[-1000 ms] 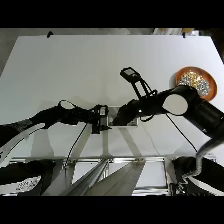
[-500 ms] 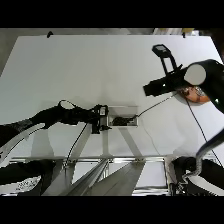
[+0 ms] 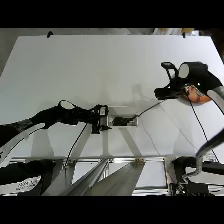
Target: Fold the box and place the chain.
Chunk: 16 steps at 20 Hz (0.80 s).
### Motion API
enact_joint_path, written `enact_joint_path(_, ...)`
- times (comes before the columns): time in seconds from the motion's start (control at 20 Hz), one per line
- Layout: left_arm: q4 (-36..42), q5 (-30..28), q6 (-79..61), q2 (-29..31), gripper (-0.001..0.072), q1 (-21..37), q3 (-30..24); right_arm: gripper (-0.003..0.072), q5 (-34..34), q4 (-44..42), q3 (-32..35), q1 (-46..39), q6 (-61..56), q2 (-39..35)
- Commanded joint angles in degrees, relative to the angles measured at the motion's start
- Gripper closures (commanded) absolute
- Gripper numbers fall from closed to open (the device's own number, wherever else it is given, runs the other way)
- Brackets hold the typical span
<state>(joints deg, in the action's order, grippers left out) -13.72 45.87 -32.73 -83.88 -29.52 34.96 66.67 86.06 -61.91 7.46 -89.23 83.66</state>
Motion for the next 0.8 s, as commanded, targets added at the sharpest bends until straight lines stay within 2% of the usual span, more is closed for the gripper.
enact_joint_path(0.0,-0.02,0.0,-0.02,0.04,0.0459,0.02,0.04,0.033,-0.13,0.11,0.04,-0.37,-2.08,4.0)
enact_joint_path(0.2,-0.02,0.02,0.0,0.04,0.0459,0.02,0.04,0.0405,0.04,-0.66,0.07,-0.37,-2.36,6.29)
enact_joint_path(0.3,-0.04,0.0,-0.02,0.04,0.0459,0.02,0.04,0.0557,0.13,-1.01,0.07,-0.35,-2.32,6.73)
enact_joint_path(0.4,-0.02,0.02,0.0,0.04,0.0459,0.02,0.04,0.0669,0.09,-0.72,0.07,0.0,-1.53,6.69)
enact_joint_path(0.55,-0.02,0.0,-0.02,0.04,0.0459,0.02,0.04,0.067,1.29,-0.72,0.07,2.38,1.33,3.89)
enact_joint_path(0.75,-0.02,0.0,0.0,0.04,0.0459,0.02,0.04,0.067,4.04,-0.85,0.07,7.19,2.12,-6.29)
